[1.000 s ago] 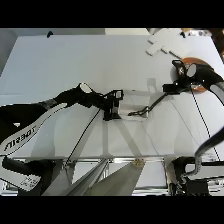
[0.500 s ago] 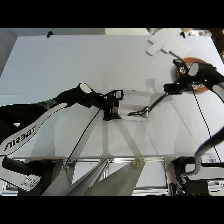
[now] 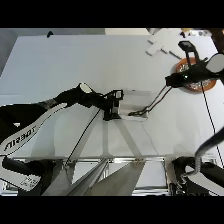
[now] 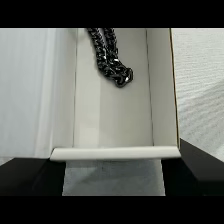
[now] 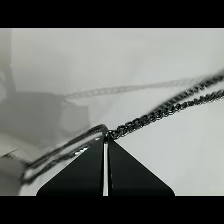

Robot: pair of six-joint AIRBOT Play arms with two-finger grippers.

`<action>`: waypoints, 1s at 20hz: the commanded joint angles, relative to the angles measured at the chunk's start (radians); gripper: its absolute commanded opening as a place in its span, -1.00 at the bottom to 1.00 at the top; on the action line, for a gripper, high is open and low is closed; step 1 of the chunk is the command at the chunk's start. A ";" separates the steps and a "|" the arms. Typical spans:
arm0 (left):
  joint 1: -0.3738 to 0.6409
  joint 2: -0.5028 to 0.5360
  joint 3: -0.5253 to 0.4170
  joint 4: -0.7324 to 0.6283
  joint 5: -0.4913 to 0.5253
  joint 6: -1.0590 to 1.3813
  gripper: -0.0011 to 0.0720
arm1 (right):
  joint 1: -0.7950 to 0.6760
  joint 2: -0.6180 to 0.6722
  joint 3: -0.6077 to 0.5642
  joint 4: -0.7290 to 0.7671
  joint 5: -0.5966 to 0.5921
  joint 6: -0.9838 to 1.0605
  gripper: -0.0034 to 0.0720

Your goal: Fold the box and place the chain.

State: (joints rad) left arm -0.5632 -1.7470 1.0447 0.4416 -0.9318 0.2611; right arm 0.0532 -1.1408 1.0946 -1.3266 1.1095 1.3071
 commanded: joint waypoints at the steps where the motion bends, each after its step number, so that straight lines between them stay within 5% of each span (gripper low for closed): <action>1: 0.001 0.001 0.000 0.000 0.000 0.000 -0.61 | 0.083 0.208 -0.003 0.051 0.072 -0.037 -0.87; 8: 0.001 0.001 0.000 0.000 0.000 0.000 -0.61 | 0.277 0.385 -0.014 0.137 0.087 -0.037 -0.87; 20: 0.001 0.001 0.000 0.000 0.000 0.000 -0.61 | 0.384 0.336 -0.306 0.179 -0.240 -0.060 -0.87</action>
